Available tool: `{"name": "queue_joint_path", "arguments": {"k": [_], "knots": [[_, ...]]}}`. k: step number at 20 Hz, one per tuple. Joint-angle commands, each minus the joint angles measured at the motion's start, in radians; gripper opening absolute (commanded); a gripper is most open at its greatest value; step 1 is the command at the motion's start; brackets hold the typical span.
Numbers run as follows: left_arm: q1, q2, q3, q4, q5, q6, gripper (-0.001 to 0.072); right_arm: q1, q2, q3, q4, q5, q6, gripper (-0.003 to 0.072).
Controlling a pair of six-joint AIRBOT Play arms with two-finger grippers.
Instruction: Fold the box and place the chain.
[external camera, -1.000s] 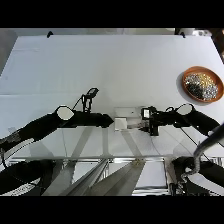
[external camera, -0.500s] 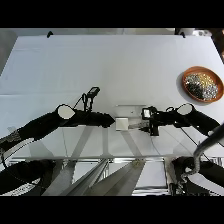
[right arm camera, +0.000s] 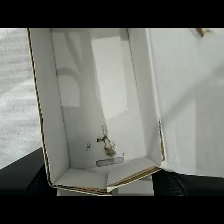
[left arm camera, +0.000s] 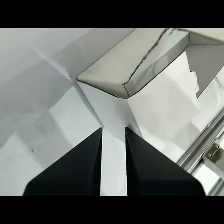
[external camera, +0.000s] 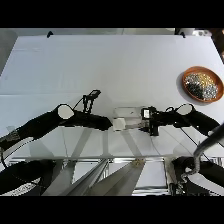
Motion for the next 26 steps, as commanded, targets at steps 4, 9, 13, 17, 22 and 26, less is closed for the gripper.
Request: {"name": "queue_joint_path", "arguments": {"k": [4,9,13,17,22,26], "knots": [[0.014,0.024,0.000,0.021,-0.044,-0.018,0.0164,0.000,0.001,0.000,0.000,0.001,-0.002,0.0469],[0.012,0.076,0.000,-0.010,-0.045,-0.019,0.0275,0.000,0.001,0.000,0.000,0.001,-0.002,0.0469],[0.004,0.074,0.000,-0.022,-0.032,-0.019,0.0495,0.000,0.001,0.000,0.000,0.001,-0.002,0.0469],[0.004,0.074,0.000,0.018,-0.020,-0.045,0.0496,0.000,0.001,0.000,0.000,0.001,-0.002,0.0469],[-0.018,0.038,0.000,0.067,0.004,-0.134,0.0499,0.000,0.001,0.000,0.000,0.001,-0.002,0.0469],[-0.058,0.024,0.001,0.067,0.088,-0.185,0.0505,0.000,0.001,0.000,0.000,0.001,-0.002,0.0469]]}}
